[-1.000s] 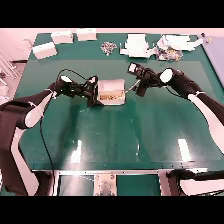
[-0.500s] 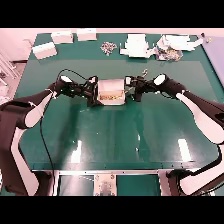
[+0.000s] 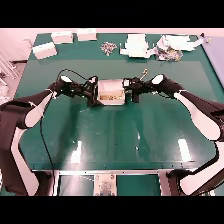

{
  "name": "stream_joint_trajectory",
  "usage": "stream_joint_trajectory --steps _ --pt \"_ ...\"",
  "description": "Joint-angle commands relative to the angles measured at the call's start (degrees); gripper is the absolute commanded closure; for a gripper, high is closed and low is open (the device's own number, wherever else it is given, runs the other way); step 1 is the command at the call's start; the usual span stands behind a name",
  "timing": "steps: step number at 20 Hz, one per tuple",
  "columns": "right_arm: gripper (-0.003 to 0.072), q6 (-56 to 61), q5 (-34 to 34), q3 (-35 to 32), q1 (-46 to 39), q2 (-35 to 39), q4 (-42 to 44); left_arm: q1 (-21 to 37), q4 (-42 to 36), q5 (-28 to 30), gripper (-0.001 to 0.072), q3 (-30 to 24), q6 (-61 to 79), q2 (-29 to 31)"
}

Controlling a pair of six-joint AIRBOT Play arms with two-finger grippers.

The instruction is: Fold the box and place the chain.

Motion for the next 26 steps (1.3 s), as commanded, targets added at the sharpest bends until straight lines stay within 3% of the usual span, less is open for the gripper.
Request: stream_joint_trajectory --steps 1,3,4,9,10,11,12,20,22,26 --pt "0.0511 -2.82 4.17 0.07 -1.09 -1.14 -0.46 0.04 0.00 0.02 0.0080 0.02 0.02 0.02" --pt "0.0648 -2.75 4.22 0.07 -1.36 -1.51 -0.50 0.04 0.00 0.00 0.0080 0.02 0.02 0.02" --pt "0.0669 -2.10 4.24 0.07 -1.55 -1.55 -0.48 0.04 0.00 0.02 0.0080 0.02 0.02 0.02" --pt "0.0677 1.20 3.21 1.44 -3.02 -1.51 -0.63 0.04 0.00 0.00 0.0080 0.02 0.02 0.02" --pt "0.0597 1.38 3.23 2.27 -3.26 -1.51 -0.61 0.04 0.00 0.00 0.0080 0.02 0.02 0.02" --pt "0.0375 1.36 3.19 3.06 -3.54 -1.51 -0.48 0.04 0.00 0.04 0.0080 0.02 0.02 0.02" --pt "0.0199 1.33 3.19 3.72 -3.65 -1.51 -0.20 0.04 0.00 0.00 0.0080 0.02 0.02 0.02" --pt "0.0356 -2.14 11.43 7.89 -3.23 -4.83 -0.22 0.04 0.00 0.00 0.0080 0.02 0.02 0.02" --pt "0.0437 -1.88 12.57 8.92 -3.15 -5.49 -0.35 0.04 0.00 0.02 0.0080 0.02 0.02 0.02" --pt "0.0477 -0.28 15.28 10.99 -3.17 -6.51 -1.01 0.04 0.00 0.02 0.0080 0.02 0.02 0.02"
